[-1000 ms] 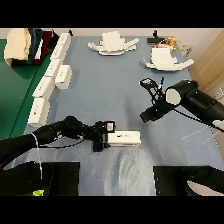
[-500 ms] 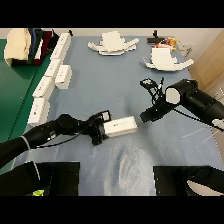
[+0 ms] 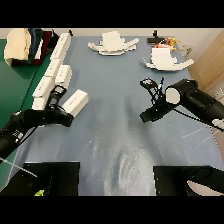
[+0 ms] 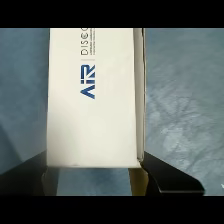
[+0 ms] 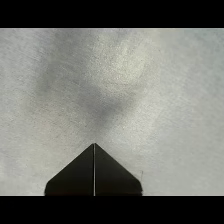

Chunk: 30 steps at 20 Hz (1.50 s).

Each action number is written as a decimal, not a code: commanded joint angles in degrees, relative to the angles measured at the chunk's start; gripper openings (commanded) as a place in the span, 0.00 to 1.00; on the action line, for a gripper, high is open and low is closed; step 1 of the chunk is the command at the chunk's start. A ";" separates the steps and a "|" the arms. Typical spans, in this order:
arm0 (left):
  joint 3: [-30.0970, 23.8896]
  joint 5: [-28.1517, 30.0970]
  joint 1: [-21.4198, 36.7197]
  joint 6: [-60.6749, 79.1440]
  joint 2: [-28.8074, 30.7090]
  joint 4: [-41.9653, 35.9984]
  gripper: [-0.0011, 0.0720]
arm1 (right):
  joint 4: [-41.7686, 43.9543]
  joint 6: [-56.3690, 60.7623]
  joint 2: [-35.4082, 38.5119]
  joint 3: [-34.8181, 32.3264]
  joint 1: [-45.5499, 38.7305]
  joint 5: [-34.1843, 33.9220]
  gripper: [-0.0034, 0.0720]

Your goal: Fold the box.

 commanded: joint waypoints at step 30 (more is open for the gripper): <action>40.15 24.81 7.50 -16.00 -53.88 5.46 0.43 | -0.13 0.00 -0.04 0.02 -0.02 0.00 0.05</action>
